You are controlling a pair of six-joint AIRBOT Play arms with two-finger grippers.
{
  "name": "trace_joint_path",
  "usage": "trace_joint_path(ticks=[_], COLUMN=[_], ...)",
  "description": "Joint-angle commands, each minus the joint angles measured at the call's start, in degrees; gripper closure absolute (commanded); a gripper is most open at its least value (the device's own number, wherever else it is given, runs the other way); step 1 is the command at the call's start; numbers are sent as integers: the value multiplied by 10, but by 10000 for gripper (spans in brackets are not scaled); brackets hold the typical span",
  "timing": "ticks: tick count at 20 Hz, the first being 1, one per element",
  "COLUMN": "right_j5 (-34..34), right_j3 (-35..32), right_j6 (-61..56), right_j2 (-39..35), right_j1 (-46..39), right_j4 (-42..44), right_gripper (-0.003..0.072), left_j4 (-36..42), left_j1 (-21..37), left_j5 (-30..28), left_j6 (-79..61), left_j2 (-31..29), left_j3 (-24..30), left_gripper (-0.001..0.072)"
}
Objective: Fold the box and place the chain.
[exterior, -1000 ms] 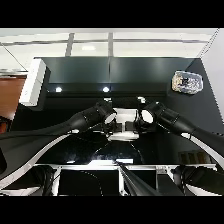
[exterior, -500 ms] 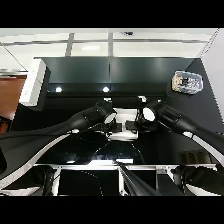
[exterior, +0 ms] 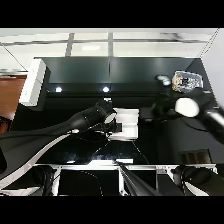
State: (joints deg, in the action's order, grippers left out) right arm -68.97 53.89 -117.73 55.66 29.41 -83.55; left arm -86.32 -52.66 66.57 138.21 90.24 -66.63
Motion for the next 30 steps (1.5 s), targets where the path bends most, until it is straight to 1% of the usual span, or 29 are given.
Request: trace_joint_path(ticks=[1, 2, 3, 4, 7, 8, 10, 11, 12, 13, 15, 16, 18, 20, 22, 25, 30], right_j5=[-29, -23, -3, 35, 154, 168, 150, 134, 112, 85, 40, 21, -28, -47, -38, -15, -22], right_j3=[3, -3, -11, -22, -28, -15, 54, 104, 156, 216, 327, 375, 462, 519, 547, 548, 548], right_j6=[14, 14, 14, 14, 14, 15, 24, 31, 34, 58, 83, 63, 6, -41, -71, -93, -94], right_j2=[-55, -51, -44, -35, 27, 56, 133, 175, 215, 262, 348, 384, 453, 504, 534, 553, 582], right_j1=[-76, -103, -135, -175, -309, -342, -394, -414, -432, -454, -487, -495, -498, -497, -497, -497, -497], right_j4=[-194, -276, -336, -367, -339, -318, -267, -237, -202, -144, -22, 10, 12, 16, 24, 27, 21], right_gripper=[345, 345, 345, 345, 345, 345, 343, 237, 15, -9, -9, -9, -7, -7, -6, -5, -5], left_j4=[0, 0, 0, 0, 0, 0, 0, 0, 0, 0, 0, 0, 1, 1, 1, 0, 0], left_j1=[0, 0, 0, 0, 0, 0, 0, 0, 0, 0, 0, 0, 0, 0, 0, 0, 0], left_j5=[-1, -1, -1, -1, -1, -1, 0, -1, -1, -1, 0, 0, 0, 1, 2, 1, 1], left_j6=[0, 0, 0, 0, 0, 0, 0, 0, 0, 0, 0, 0, 0, 0, 0, 0, 0], left_j2=[0, 0, 0, 0, 0, 0, 0, 0, 0, 0, 0, 0, 0, 0, 0, 0, 0], left_j3=[0, 0, 0, 0, 0, 0, 0, 0, 0, 0, 0, 0, 0, 0, 0, 0, 0], left_gripper=[679, 679, 679, 679, 679, 679, 679, 679, 679, 679, 679, 679, 679, 679, 679, 679, 679])
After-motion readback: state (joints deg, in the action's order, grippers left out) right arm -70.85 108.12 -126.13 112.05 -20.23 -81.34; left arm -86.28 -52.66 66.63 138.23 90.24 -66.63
